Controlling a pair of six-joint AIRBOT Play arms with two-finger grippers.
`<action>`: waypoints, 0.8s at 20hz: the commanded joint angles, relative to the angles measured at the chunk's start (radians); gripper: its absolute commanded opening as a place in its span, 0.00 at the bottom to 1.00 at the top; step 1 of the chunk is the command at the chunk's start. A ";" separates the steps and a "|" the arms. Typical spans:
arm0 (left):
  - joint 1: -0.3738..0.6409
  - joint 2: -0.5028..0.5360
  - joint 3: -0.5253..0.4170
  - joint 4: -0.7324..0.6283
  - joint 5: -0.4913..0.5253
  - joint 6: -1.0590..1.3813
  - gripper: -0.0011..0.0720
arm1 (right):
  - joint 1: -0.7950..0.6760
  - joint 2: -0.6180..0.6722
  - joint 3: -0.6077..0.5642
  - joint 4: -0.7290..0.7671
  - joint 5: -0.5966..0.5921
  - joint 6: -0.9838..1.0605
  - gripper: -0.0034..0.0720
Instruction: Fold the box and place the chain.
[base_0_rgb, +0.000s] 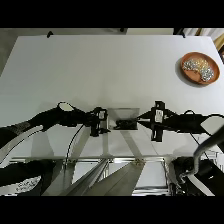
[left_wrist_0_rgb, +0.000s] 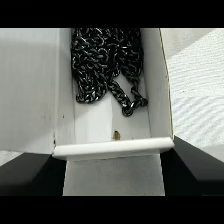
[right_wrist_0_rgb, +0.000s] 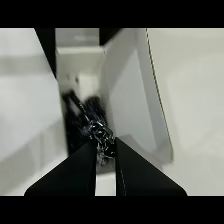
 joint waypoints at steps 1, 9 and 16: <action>0.000 0.000 0.000 0.000 0.000 0.000 0.30 | 0.076 -0.082 0.005 0.150 -0.041 -0.012 0.06; 0.000 0.001 0.000 0.000 0.000 0.000 0.30 | 0.214 -0.345 0.080 0.228 -0.213 0.000 0.07; 0.000 0.001 0.000 0.000 0.000 0.000 0.30 | 0.205 -0.345 0.107 0.223 -0.216 0.034 0.29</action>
